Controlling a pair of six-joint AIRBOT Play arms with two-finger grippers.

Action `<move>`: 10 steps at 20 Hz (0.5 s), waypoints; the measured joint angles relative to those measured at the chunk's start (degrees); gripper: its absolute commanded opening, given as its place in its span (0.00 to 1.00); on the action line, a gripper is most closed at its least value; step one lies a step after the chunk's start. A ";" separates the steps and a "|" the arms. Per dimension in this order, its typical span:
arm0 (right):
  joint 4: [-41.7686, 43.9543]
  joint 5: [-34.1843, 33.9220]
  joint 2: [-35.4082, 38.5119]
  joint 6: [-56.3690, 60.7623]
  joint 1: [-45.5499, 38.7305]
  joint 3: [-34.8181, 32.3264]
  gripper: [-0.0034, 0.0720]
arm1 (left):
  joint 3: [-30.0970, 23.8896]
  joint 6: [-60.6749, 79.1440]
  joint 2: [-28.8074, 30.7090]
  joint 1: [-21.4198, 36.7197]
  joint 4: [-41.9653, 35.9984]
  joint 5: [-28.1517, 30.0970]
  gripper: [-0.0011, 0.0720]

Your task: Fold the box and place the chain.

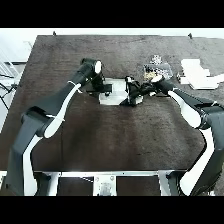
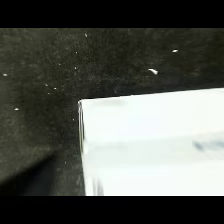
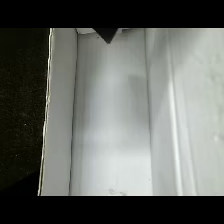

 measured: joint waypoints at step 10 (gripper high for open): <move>0.00 0.04 0.00 0.04 0.00 0.00 0.82 | -0.50 18.21 8.66 5.33 -1.20 -3.19 0.95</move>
